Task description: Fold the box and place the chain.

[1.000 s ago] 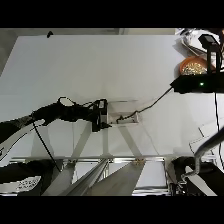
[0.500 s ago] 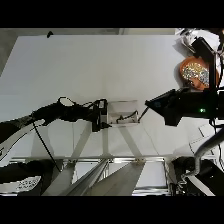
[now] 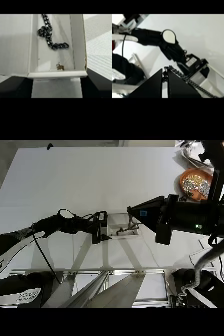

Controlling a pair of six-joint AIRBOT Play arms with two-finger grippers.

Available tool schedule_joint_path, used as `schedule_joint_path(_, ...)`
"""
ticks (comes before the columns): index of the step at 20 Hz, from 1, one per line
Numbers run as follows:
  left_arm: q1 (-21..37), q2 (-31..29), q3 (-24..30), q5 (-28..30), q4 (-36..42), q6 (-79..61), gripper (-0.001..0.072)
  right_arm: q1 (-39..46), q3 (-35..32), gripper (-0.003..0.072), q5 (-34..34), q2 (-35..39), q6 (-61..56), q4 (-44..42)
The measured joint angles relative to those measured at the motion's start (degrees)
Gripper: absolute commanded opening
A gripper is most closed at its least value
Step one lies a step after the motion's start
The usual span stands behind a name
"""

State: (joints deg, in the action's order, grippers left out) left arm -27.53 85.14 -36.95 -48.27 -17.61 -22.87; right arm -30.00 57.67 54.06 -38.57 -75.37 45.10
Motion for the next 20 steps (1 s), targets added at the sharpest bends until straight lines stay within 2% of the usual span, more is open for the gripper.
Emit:
schedule_joint_path(7, 0.0, 0.0, 0.0, 0.0, 0.0, 0.0, 0.0088, -0.46, 0.0, 0.0012, -1.88, -0.87, 0.76, -1.09)
schedule_joint_path(10, 0.02, 0.0, 0.0, 0.02, 0.0, 0.0, 0.0088, -0.48, 0.0, 0.0012, 0.92, -2.73, 0.85, -0.94)
schedule_joint_path(16, 0.0, 0.0, 0.0, 0.02, 0.0, 0.0, 0.0088, -0.52, -1.29, 0.0012, 7.28, -9.2, -0.66, 5.86)
schedule_joint_path(20, 0.0, 0.0, 0.0, 0.02, 0.0, 0.0, 0.0088, -1.84, -6.36, 0.0013, 3.54, -15.58, -0.72, 8.09)
